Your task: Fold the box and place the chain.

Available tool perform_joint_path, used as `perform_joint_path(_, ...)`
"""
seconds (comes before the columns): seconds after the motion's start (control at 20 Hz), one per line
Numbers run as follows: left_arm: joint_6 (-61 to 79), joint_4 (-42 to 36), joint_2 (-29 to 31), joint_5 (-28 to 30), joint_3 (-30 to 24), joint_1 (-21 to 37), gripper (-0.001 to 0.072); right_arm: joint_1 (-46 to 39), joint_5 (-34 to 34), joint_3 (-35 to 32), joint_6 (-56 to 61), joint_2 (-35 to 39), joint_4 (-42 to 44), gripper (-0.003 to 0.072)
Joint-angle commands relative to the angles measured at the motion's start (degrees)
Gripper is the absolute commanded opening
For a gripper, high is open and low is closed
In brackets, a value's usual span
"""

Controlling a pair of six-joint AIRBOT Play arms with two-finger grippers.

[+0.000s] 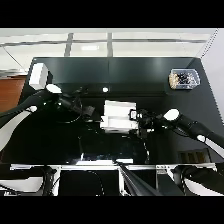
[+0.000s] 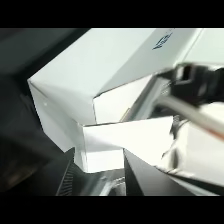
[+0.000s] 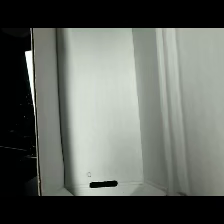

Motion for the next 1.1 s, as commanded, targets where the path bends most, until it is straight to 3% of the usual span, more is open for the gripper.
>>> perform_joint_path(0.0, -8.22, 11.67, -0.04, 2.97, 6.03, -6.32, 0.0438, 0.0, 0.0, 0.0, 0.0, -0.04, -0.02, 0.0009)
perform_joint_path(0.2, -17.73, 20.24, -0.04, 4.72, 11.04, -10.99, 0.0621, 0.0, 0.0, 0.0, 0.0, -0.04, -0.02, 0.0009)
perform_joint_path(0.5, -35.67, 24.46, -0.04, 9.2, 12.04, -16.44, 0.0616, 0.0, 0.0, 0.0, 0.0, -0.04, 0.0, 0.0009)
perform_joint_path(0.6, -38.62, 25.31, -0.04, 10.75, 12.04, -18.51, 0.0503, 0.0, 0.0, 0.0, 0.02, -0.04, 0.0, 0.0009)
perform_joint_path(0.7, -42.4, 29.14, -0.04, 11.58, 12.04, -20.48, 0.0482, 0.0, 0.0, 0.0, 0.0, -0.04, 0.0, 0.0009)
perform_joint_path(1.05, -48.57, 35.43, -0.24, 11.89, 12.04, -21.94, 0.0481, 0.0, 0.0, 0.0, 0.0, -0.04, -0.02, 0.0009)
